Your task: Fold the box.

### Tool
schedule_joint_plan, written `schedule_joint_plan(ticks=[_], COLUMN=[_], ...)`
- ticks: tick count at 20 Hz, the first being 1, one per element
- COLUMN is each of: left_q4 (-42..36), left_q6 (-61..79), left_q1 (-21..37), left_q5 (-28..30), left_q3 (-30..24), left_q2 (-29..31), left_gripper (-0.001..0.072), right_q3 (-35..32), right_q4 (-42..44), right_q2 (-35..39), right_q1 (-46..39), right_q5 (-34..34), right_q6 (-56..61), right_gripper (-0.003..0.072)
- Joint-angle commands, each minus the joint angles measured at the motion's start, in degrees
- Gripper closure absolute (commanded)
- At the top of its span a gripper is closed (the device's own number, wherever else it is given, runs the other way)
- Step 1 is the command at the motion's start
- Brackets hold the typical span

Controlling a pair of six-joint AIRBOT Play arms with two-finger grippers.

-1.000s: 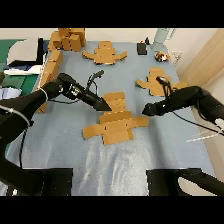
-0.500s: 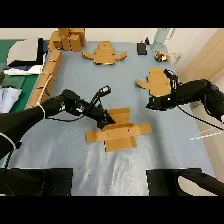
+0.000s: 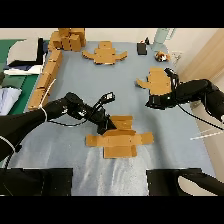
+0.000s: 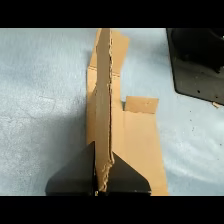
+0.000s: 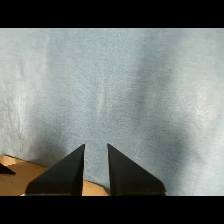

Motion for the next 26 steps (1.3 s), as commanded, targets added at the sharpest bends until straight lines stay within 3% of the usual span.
schedule_joint_plan(ticks=[1, 15, 16, 17, 19, 22, 24, 26], left_q4=[3.19, 3.96, 3.96, 3.96, 3.93, 3.93, 3.93, 3.93], left_q6=[-1.66, -4.63, -4.63, -4.63, -4.63, -4.63, -4.63, -4.63], left_q1=[-0.04, -1.53, -1.51, -1.44, -1.42, -1.44, -1.44, -1.46], left_q5=[2.01, -1.57, -1.55, -1.53, -1.53, -1.53, -1.53, -1.55], left_q3=[-0.04, -0.04, -0.04, -0.04, -0.04, -0.04, -0.04, -0.04], left_q2=[0.02, 0.02, 0.02, 0.02, 0.02, 0.02, 0.02, 0.02], left_gripper=[0.0697, 0.0695, 0.0694, 0.0695, 0.0694, 0.0695, 0.0695, 0.0695], right_q3=[0.04, 0.04, 0.04, 0.04, 0.09, -0.02, -1.84, -7.39], right_q4=[0.11, 0.22, -0.04, -0.37, -0.5, -3.96, -10.16, -9.22], right_q2=[-0.04, -0.37, -0.5, -0.59, -0.35, 4.46, 10.8, 18.97], right_q1=[0.0, 0.0, 0.0, 0.0, 0.0, 1.55, 8.46, 19.87], right_q5=[0.63, 0.04, -0.09, -0.07, -1.42, -12.33, -19.32, -18.4], right_q6=[0.02, 0.0, -0.04, -0.46, -0.52, 5.03, 11.67, 16.24], right_gripper=[0.047, 0.0474, 0.064, 0.0682, 0.0683, 0.0684, 0.0684, 0.0684])
